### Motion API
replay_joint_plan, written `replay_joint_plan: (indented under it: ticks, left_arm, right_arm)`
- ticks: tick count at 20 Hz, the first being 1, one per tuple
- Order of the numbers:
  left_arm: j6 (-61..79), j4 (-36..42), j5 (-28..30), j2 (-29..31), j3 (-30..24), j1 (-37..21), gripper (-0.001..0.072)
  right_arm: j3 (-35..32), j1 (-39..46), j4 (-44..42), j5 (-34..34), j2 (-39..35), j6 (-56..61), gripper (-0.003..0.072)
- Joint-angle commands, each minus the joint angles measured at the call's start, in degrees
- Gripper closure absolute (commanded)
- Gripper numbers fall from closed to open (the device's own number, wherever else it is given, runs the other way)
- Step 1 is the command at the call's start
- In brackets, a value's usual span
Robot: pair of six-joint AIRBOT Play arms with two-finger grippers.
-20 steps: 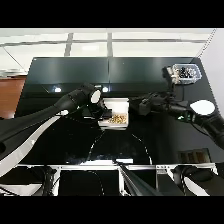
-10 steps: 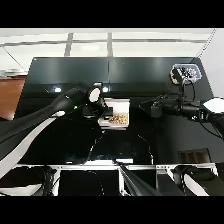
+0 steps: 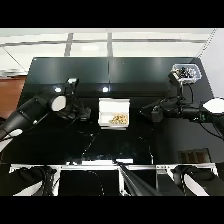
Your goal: Fold the box and place the chain.
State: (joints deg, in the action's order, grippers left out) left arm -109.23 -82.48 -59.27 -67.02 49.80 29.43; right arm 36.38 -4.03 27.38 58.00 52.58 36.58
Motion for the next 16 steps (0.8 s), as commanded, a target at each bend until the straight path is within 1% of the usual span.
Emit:
replay_joint_plan:
  ticks: [1,2,4,5,6,9,10,12,13,14,16]
  left_arm:
    - [44.0,31.4,14.9,1.0,-10.4,-7.9,0.0174]
    - [53.2,34.7,15.0,0.2,-11.1,-8.6,0.0173]
    - [63.3,35.7,15.6,-1.6,-11.0,-8.5,0.0167]
    - [70.6,35.6,15.6,-2.5,-11.0,-8.2,0.0076]
    - [78.4,35.6,15.5,-3.2,-11.0,-7.8,0.0001]
    - [104.7,35.2,15.5,-4.5,-11.0,-6.4,-0.0001]
    - [109.6,35.5,13.7,-5.0,-10.2,-6.7,-0.0001]
    - [116.4,38.5,9.5,-7.2,-8.4,-8.7,-0.0001]
    - [120.1,42.4,8.6,-8.8,-7.8,-10.6,-0.0001]
    - [120.8,45.1,7.9,-10.4,-7.0,-12.3,-0.0001]
    - [121.1,45.4,6.1,-13.1,-5.7,-14.2,-0.0002]
  right_arm:
    - [0.0,0.0,0.7,0.0,0.0,1.5,0.0271]
    - [0.0,0.0,0.8,0.0,0.0,1.9,0.0271]
    - [0.0,0.0,0.8,-0.2,0.0,2.7,0.0271]
    - [0.0,0.0,0.8,-0.5,0.0,2.7,0.0272]
    - [0.0,0.0,0.8,-0.9,0.0,2.7,0.0271]
    - [0.0,0.0,0.8,-1.9,0.0,2.7,0.0271]
    - [0.0,0.0,0.8,-1.9,0.0,2.9,0.0271]
    - [0.0,0.0,0.8,-1.9,0.0,4.0,0.0271]
    - [0.0,0.0,0.8,-1.9,0.0,4.0,0.0271]
    - [0.0,0.0,0.8,-1.9,0.0,4.2,0.0271]
    - [0.0,0.0,0.8,-1.9,0.0,5.1,0.0271]
